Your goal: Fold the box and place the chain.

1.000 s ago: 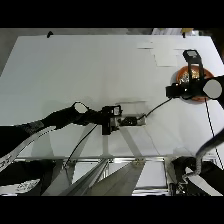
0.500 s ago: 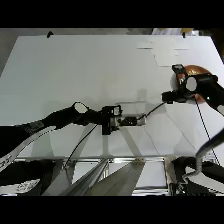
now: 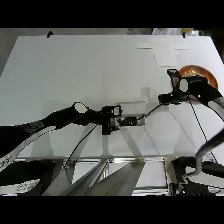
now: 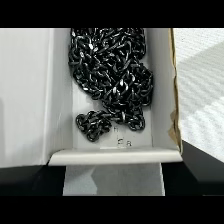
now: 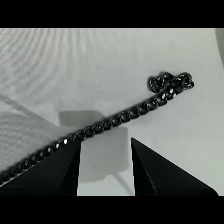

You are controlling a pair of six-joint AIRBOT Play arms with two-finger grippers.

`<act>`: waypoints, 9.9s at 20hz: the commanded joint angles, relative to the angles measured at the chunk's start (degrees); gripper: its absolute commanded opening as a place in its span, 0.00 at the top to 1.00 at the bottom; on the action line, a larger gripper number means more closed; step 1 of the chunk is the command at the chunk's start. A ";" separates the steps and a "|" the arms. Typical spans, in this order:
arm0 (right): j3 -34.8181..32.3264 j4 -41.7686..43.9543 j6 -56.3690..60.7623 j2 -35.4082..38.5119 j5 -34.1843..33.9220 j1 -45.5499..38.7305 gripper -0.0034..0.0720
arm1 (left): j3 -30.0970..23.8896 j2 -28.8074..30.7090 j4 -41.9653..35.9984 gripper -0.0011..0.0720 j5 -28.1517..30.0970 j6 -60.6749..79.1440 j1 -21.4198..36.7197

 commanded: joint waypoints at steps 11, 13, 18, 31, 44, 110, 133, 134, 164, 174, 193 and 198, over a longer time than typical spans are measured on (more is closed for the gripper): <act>-3.19 1.92 -0.55 -0.83 -0.35 -0.02 0.93 | -0.02 0.04 0.00 0.85 0.02 0.02 0.04; -3.19 1.92 -2.03 1.18 0.87 0.02 0.93 | -0.02 0.04 0.00 0.85 0.02 0.02 0.04; -3.19 2.45 -4.76 14.56 3.34 0.02 0.93 | -0.02 0.04 0.00 0.85 0.02 0.02 0.04; -3.19 45.55 -28.00 41.20 15.58 0.02 0.93 | -0.02 0.04 0.00 0.85 0.02 0.00 0.04; -3.19 42.12 -34.10 30.29 10.16 14.45 0.93 | -0.02 0.04 0.00 0.85 0.02 0.00 0.04; 3.80 24.83 -63.19 9.51 9.64 29.07 0.85 | -0.02 0.04 0.00 0.85 0.02 0.00 0.04; 2.23 28.13 -62.97 10.71 12.50 29.05 0.68 | -0.02 0.04 0.00 0.85 0.02 0.02 0.04; 2.23 28.35 -62.97 11.52 12.46 29.05 0.68 | -0.02 0.04 0.00 0.85 0.02 0.02 0.04; -3.43 27.30 -59.10 9.99 4.31 29.00 0.93 | -0.02 0.04 0.00 0.85 0.02 0.02 0.04; -3.50 27.30 -58.82 9.84 3.45 29.00 0.93 | -0.02 0.04 0.00 0.85 0.02 0.02 0.04; -15.34 -2.36 -14.95 37.53 31.52 -0.72 0.93 | -0.02 0.04 0.00 0.85 0.02 0.00 0.04; -18.16 -1.70 -11.69 38.03 30.27 -8.48 0.93 | -0.02 0.04 0.00 0.85 0.02 0.02 0.04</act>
